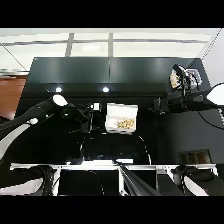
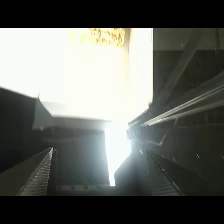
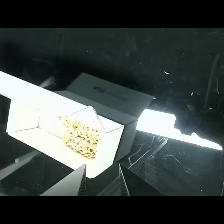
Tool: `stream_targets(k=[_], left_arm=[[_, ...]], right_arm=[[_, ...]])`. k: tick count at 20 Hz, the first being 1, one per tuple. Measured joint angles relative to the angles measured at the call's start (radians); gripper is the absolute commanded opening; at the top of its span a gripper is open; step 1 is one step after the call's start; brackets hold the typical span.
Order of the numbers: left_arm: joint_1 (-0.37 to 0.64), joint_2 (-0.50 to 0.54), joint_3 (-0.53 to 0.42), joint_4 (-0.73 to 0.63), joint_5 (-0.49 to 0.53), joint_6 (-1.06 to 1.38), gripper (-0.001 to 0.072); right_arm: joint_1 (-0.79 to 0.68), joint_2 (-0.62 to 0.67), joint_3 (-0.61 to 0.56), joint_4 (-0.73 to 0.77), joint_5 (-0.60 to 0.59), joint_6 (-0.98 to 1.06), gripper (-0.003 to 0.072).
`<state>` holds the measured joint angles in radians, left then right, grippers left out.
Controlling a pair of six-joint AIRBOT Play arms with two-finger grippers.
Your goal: Fold the box and place the chain.
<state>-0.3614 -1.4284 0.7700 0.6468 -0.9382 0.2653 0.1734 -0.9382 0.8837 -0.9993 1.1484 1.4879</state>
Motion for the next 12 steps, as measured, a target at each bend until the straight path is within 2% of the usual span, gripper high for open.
stream_targets(k=[12], left_arm=[[-0.07,-0.047,0.029,-0.035,0.042,0.039,0.0713]], right_arm=[[0.0,0.0,0.0,0.0,0.0,0.0,0.0247]])
